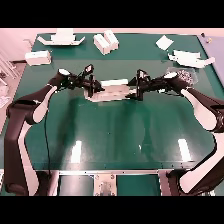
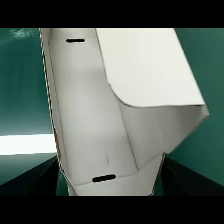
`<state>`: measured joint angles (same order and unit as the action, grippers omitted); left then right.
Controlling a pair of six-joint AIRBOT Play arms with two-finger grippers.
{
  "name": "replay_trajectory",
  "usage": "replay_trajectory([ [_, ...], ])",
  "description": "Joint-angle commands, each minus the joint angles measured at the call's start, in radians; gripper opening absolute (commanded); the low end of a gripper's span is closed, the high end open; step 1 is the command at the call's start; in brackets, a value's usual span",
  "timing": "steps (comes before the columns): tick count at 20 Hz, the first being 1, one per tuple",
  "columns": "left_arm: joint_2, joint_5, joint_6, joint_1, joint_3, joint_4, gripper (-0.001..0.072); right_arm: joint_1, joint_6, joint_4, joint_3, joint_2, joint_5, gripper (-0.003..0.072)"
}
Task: Fold the box and place the chain.
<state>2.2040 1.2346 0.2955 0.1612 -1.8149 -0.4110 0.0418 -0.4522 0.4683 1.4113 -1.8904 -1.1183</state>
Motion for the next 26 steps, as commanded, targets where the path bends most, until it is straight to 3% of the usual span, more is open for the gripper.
replay_trajectory([
  [1,0.0,0.0,0.0,0.0,0.0,0.0,0.0028,-0.002,-0.005,-0.048,0.024,-0.037,-0.058,0.071],
  [13,0.0,0.0,0.0,0.0,0.0,0.0,0.0027,-0.017,0.0,-0.091,0.045,-0.118,-0.157,0.071],
  [26,0.0,0.0,0.0,0.0,0.0,0.0,0.0027,0.003,-0.004,-0.095,0.058,-0.14,-0.164,0.071],
])
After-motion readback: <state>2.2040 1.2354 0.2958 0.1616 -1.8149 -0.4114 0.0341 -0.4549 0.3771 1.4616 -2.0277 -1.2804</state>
